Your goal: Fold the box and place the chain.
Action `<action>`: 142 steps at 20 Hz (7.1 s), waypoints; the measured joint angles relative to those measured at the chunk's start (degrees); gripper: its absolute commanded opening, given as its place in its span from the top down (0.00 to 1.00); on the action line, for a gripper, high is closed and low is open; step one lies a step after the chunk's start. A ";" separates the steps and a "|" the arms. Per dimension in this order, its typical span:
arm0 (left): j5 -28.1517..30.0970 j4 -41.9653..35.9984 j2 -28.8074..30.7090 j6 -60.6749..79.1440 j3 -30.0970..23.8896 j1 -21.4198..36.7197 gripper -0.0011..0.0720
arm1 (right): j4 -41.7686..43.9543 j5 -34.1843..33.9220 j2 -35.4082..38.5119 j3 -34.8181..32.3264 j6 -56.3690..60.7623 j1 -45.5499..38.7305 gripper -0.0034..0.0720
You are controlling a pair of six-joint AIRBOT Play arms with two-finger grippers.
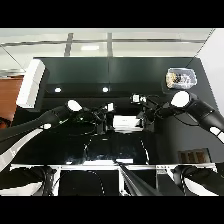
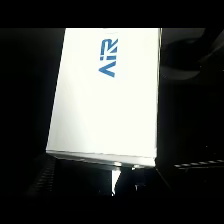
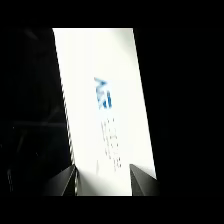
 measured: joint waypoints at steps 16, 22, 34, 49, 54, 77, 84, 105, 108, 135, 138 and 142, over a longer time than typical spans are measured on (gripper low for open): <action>-0.02 0.04 0.00 0.13 0.00 0.00 0.61 | 22.73 10.54 5.92 -5.92 25.05 -7.26 0.93; -0.02 0.04 0.00 0.13 0.00 0.00 0.61 | 27.26 2.08 5.92 -10.14 40.54 -7.78 0.94; 0.00 0.00 0.00 0.02 0.00 0.00 0.61 | 24.90 -6.58 5.92 -17.55 50.18 -7.82 0.94; 0.00 0.04 0.00 0.17 0.00 0.00 0.61 | 30.32 -6.97 5.33 -17.75 48.19 -7.89 0.94; 0.00 0.07 0.00 0.20 0.00 0.00 0.61 | 28.24 -7.72 3.30 -17.73 48.17 -7.89 0.93; -0.09 0.02 0.00 0.04 0.00 0.00 0.61 | -16.57 -3.67 5.90 4.98 41.03 -8.09 0.93; -0.04 0.02 0.00 0.13 0.00 0.00 0.61 | -23.30 -6.19 5.99 1.49 44.81 -8.79 0.93; -0.83 6.78 0.07 -20.96 16.74 -6.05 0.02 | -29.62 -10.60 5.99 0.04 56.78 -10.62 0.93; -2.95 7.10 -4.46 -23.80 21.27 -6.82 0.02 | -34.40 -9.33 5.99 0.04 59.95 -13.44 0.93; -10.34 21.09 -7.72 -34.80 24.22 -10.67 0.02 | -37.05 -9.77 5.99 0.02 62.51 -16.31 0.93; -9.42 21.90 -7.72 -34.97 24.22 -11.41 0.02 | -37.05 -9.77 5.99 0.02 62.49 -16.31 0.93; -6.45 26.67 -8.17 -36.35 24.22 -14.32 0.02 | -36.54 -9.77 5.99 0.02 62.47 -16.31 0.93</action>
